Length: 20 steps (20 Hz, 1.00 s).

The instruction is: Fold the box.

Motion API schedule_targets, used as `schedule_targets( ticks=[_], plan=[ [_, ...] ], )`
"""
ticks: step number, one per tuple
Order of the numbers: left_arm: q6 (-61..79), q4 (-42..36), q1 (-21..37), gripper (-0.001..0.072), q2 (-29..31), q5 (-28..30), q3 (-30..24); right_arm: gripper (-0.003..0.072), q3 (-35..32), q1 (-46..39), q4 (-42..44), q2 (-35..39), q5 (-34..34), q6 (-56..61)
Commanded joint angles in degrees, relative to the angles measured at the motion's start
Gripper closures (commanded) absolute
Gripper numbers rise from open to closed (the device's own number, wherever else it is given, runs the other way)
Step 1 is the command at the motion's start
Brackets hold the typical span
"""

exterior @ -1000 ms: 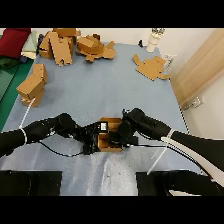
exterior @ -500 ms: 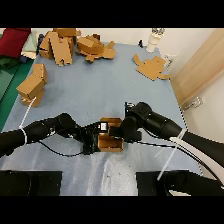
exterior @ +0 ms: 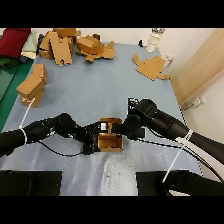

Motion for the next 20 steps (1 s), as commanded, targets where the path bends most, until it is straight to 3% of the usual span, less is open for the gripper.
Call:
schedule_targets(
  ticks=[1,11,20],
  plan=[
    [0.0,0.0,0.0,0.0377,0.0,0.0,0.0,0.0287,0.0,0.1,1.0,0.1,-0.9,-1.1],
    [0.0,0.0,0.0,0.0377,0.0,0.0,0.0,0.0287,0.0,4.7,-0.3,-7.8,-2.3,-1.2],
    [0.0,0.0,0.0,0.0378,0.0,0.0,0.0,0.0313,0.0,4.8,-1.5,-8.0,1.2,2.0]
  ],
)
